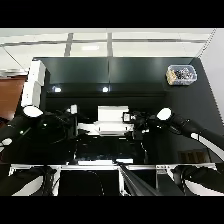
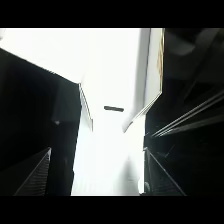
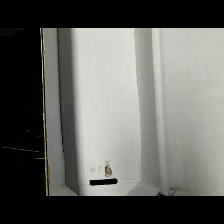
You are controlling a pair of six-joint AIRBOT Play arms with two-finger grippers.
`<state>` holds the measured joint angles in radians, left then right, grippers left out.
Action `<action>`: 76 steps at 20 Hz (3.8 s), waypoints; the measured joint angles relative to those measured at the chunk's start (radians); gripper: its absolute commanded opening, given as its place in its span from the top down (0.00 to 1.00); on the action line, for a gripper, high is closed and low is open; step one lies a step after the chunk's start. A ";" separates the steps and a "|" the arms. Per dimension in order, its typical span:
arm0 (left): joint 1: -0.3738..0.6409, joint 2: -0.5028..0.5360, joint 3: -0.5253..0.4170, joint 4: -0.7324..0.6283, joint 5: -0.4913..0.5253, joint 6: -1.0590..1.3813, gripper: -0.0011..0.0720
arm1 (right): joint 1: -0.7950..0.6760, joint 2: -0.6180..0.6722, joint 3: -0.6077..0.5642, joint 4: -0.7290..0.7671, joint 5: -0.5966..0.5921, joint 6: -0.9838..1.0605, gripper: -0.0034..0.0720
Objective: Fold the box and place the chain.
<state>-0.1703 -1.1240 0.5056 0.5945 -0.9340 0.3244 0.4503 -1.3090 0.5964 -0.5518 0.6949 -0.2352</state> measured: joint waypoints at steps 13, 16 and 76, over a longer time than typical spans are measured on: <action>-0.141 -0.098 0.020 -0.077 0.062 0.069 0.77 | 0.000 0.000 0.000 0.000 0.000 0.000 0.78; -0.158 -0.107 0.022 -0.122 0.064 0.069 0.77 | 0.000 0.000 0.000 0.000 0.000 0.000 0.78; 0.216 -0.239 0.033 0.009 -0.138 -1.349 0.95 | 0.000 0.000 0.000 0.000 0.000 0.000 0.78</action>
<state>0.0452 -1.3628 0.5388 0.6033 -1.0718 -1.0248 0.4503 -1.3090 0.5964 -0.5514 0.6949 -0.2352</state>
